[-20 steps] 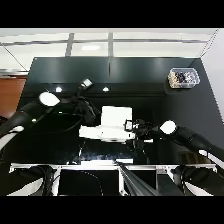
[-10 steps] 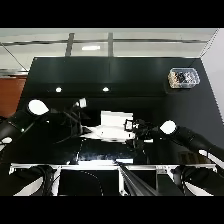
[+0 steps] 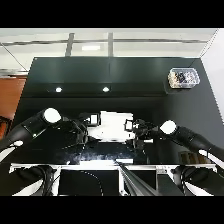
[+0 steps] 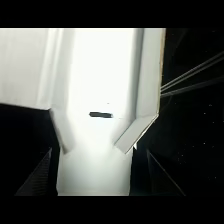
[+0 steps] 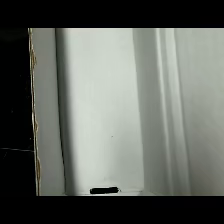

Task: Fold the box and place the chain.

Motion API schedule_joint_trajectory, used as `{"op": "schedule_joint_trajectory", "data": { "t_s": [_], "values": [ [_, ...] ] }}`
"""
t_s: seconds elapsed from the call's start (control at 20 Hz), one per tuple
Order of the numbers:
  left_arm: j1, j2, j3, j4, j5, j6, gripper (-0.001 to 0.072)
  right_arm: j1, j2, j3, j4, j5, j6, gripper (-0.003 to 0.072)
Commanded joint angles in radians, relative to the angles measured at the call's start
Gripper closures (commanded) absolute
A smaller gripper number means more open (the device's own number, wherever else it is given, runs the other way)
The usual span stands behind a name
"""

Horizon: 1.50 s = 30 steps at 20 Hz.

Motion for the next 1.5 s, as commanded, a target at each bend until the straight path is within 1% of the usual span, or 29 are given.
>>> {"op": "schedule_joint_trajectory", "data": {
  "t_s": [0.0, 0.15, 0.2, 0.25, 0.3, 0.35, 0.4, 0.45, 0.5, 0.75, 0.8, 0.9, 0.95, 1.05, 1.25, 1.3, 1.35, 1.45],
  "values": [
    [-0.026, -0.014, -0.002, -0.008, 0.037, 0.010, 0.0012, 0.000, 0.000, 0.000, 0.000, 0.000, 0.000, 0.0276],
    [-0.026, -0.015, -0.002, -0.033, 0.062, 0.010, 0.0033, 0.000, 0.000, 0.000, 0.000, 0.000, 0.000, 0.0276],
    [-0.026, -0.018, -0.002, -0.045, 0.058, 0.010, 0.0085, 0.000, -0.001, 0.000, 0.000, 0.000, 0.000, 0.0276],
    [-0.029, -0.022, -0.002, -0.047, 0.056, 0.010, 0.0173, 0.000, 0.000, 0.000, 0.000, 0.000, 0.000, 0.0275],
    [-0.032, -0.023, -0.002, -0.048, 0.055, 0.010, 0.0295, 0.000, -0.001, 0.000, 0.000, 0.000, 0.000, 0.0276],
    [-0.039, -0.023, -0.002, -0.057, 0.051, 0.008, 0.0438, 0.000, 0.000, 0.000, 0.000, 0.000, 0.000, 0.0276],
    [-0.043, -0.023, -0.002, -0.067, 0.036, 0.009, 0.0509, 0.000, 0.000, 0.000, 0.000, 0.000, 0.000, 0.0276],
    [-0.050, -0.023, -0.002, -0.079, 0.030, 0.008, 0.0535, 0.000, -0.001, 0.000, 0.000, 0.000, 0.000, 0.0275],
    [-0.056, -0.023, -0.002, -0.091, 0.029, 0.009, 0.0548, 0.000, 0.000, 0.000, 0.000, 0.000, 0.000, 0.0276],
    [-0.084, -0.027, -0.002, -0.146, 0.053, 0.010, 0.0548, 0.000, 0.000, 0.000, 0.000, 0.000, 0.000, 0.0276],
    [-0.093, -0.027, -0.002, -0.167, 0.073, 0.009, 0.0548, 0.000, 0.000, 0.000, 0.000, 0.000, 0.000, 0.0276],
    [-0.110, -0.030, -0.002, -0.249, 0.111, 0.010, 0.0548, 0.000, 0.000, 0.000, 0.000, 0.000, 0.000, 0.0275],
    [-0.123, -0.036, -0.002, -0.263, 0.129, 0.010, 0.0548, 0.000, 0.000, 0.000, 0.000, 0.000, 0.000, 0.0276],
    [-0.137, -0.054, -0.002, -0.259, 0.148, 0.010, 0.0548, 0.000, 0.000, 0.000, 0.000, 0.000, 0.000, 0.0276],
    [-0.137, -0.076, -0.002, -0.256, 0.140, 0.009, 0.0544, 0.000, 0.000, 0.000, 0.000, 0.000, 0.000, 0.0275],
    [-0.137, -0.077, -0.002, -0.252, 0.141, 0.009, 0.0495, 0.000, -0.001, 0.000, 0.000, 0.000, 0.001, 0.0276],
    [-0.137, -0.077, -0.002, -0.251, 0.141, 0.009, 0.0424, 0.000, 0.000, 0.000, 0.000, 0.000, 0.000, 0.0275],
    [-0.137, -0.077, -0.002, -0.251, 0.140, 0.009, 0.0415, 0.000, 0.000, 0.000, 0.000, 0.000, 0.000, 0.0276]
  ]
}}
